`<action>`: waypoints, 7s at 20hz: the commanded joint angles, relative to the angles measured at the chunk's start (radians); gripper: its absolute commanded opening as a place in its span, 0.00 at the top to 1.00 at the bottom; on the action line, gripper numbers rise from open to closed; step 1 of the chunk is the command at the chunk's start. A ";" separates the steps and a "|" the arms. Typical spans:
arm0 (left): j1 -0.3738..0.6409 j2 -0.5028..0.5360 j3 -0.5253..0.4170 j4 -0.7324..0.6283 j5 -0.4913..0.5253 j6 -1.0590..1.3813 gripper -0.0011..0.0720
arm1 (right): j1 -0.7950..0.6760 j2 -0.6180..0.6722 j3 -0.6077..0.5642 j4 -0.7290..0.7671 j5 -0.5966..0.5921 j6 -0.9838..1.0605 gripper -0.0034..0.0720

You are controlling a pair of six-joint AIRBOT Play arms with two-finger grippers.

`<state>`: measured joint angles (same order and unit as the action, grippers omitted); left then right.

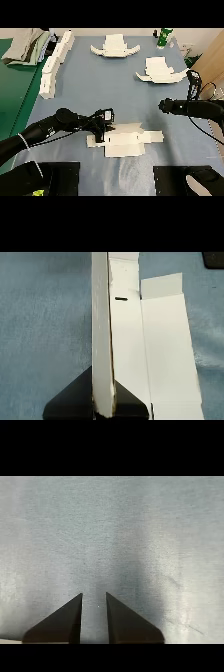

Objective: Fold the box.

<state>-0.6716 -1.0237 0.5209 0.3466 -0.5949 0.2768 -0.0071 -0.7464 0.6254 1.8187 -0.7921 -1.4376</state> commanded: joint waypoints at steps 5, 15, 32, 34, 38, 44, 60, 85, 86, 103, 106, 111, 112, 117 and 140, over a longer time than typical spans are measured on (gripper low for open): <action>0.062 -0.053 0.008 0.058 -0.095 -0.042 0.97 | 0.001 -0.001 0.000 0.000 -0.001 0.000 0.66; 0.060 -0.061 0.008 0.079 -0.148 -0.062 0.97 | 0.001 -0.002 0.000 0.003 -0.002 0.000 0.66; 0.060 -0.061 0.008 0.073 -0.147 -0.061 0.97 | 0.661 0.190 -0.149 0.113 -0.420 0.061 0.96; 0.060 -0.061 0.008 0.073 -0.147 -0.061 0.97 | 0.855 0.217 -0.167 0.015 -0.383 0.043 0.93; 0.061 -0.061 0.008 0.073 -0.146 -0.061 0.97 | 1.057 0.137 -0.169 -0.278 -0.216 -0.190 0.00; 0.061 -0.061 0.008 0.073 -0.146 -0.061 0.97 | 1.069 -0.103 -0.169 -0.399 0.036 -0.276 0.01; 0.060 -0.061 0.008 0.073 -0.147 -0.061 0.97 | 1.068 -0.056 -0.128 -0.649 -0.124 0.369 0.01; 0.060 -0.061 0.008 0.073 -0.147 -0.061 0.97 | 0.446 -0.053 -0.113 0.263 -0.076 -1.100 0.00; 0.060 -0.061 0.008 0.073 -0.147 -0.061 0.97 | 0.395 -0.053 -0.126 0.324 -0.095 -1.190 0.00; 0.060 -0.061 0.008 0.073 -0.147 -0.061 0.97 | 0.288 -0.077 -0.224 0.410 -0.060 -1.435 0.01; 0.060 -0.061 0.008 0.073 -0.147 -0.061 0.97 | 0.288 -0.129 -0.225 0.474 -0.055 -1.532 0.01; 0.060 -0.061 0.008 0.073 -0.147 -0.061 0.97 | 0.288 -0.177 -0.224 0.519 -0.046 -1.567 0.01; 0.061 -0.061 0.008 0.073 -0.146 -0.061 0.97 | 0.288 -0.177 -0.224 0.519 -0.044 -1.567 0.01; 0.060 -0.061 0.008 0.073 -0.147 -0.061 0.97 | 0.302 -0.180 -0.225 0.500 -0.046 -1.567 0.01; 0.060 -0.061 0.008 0.073 -0.147 -0.061 0.97 | 0.346 -0.251 -0.225 0.452 0.033 -1.567 0.04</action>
<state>-0.6113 -1.0840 0.5285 0.4191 -0.7422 0.2157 0.3336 -0.9871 0.4007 2.2730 -0.7639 -3.0051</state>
